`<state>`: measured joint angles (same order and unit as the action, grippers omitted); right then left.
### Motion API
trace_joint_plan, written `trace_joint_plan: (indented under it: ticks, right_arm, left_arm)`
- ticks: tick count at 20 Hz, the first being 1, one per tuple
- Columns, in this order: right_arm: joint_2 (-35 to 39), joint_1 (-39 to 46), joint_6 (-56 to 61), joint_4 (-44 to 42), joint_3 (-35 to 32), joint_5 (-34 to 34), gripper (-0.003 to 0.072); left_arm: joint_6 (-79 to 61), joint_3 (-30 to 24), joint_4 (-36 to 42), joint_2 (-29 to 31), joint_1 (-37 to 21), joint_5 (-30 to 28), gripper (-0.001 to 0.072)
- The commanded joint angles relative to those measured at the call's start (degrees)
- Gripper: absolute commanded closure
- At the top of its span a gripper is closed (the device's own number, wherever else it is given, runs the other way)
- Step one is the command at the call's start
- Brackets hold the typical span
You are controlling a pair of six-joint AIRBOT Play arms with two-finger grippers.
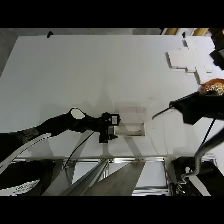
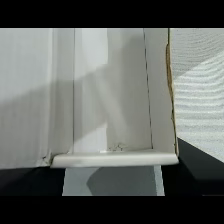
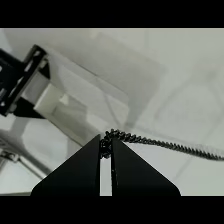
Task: Fold the box and place the chain.
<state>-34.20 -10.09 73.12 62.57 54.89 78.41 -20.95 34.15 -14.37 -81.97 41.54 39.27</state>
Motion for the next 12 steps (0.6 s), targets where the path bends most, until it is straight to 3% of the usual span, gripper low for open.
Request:
trace_joint_plan:
  ticks: [1, 7, 12]
  right_arm:
    - [0.4, -8.2, 0.6, -3.0, -1.1, -3.0, 0.0668]
    - [0.0, -20.4, 2.1, -2.0, -9.8, -16.6, 0.0668]
    - [-2.6, -23.3, 5.1, 0.8, -13.9, -18.8, 0.0668]
  left_arm:
    - [0.0, 0.0, 0.0, 0.0, 0.0, 0.0, 0.0540]
    - [0.0, 0.0, 0.0, 0.0, 0.0, 0.0, 0.0540]
    - [0.0, 0.0, 0.0, 0.0, 0.0, 0.0, 0.0540]
